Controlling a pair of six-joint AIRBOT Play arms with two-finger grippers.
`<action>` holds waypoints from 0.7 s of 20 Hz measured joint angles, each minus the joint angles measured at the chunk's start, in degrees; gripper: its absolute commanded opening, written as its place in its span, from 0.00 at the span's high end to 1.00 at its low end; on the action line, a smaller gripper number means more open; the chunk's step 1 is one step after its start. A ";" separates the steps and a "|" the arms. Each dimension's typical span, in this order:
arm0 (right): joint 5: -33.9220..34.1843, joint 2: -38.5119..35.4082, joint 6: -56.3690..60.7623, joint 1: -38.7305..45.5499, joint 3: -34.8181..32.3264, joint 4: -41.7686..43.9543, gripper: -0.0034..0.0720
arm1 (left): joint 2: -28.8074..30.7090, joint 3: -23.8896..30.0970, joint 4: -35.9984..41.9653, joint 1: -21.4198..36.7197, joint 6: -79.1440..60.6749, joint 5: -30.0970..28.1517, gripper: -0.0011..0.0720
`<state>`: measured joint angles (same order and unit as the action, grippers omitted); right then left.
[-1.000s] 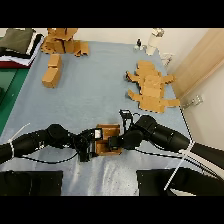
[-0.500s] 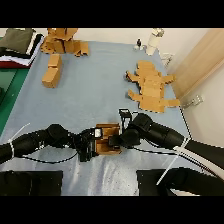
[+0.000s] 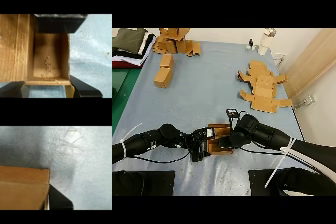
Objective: Fold the box.
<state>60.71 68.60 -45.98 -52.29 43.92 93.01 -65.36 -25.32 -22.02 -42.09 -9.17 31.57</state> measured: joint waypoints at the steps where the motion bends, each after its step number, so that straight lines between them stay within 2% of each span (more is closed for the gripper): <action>1: -0.44 0.02 -0.11 -0.33 0.13 0.61 0.44 | 0.00 -0.02 0.02 0.00 0.02 0.00 0.37; 9: 6.12 -2.32 0.00 -0.81 2.95 -2.78 0.44 | 0.00 -0.02 0.15 -0.02 0.17 -0.04 0.37; 14: 9.70 -6.32 0.37 -0.85 4.31 -5.03 0.44 | 0.00 -0.02 0.15 -0.02 0.17 -0.04 0.37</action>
<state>70.41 62.28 -45.60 -53.15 48.23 87.99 -65.36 -25.34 -21.87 -42.11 -8.99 31.53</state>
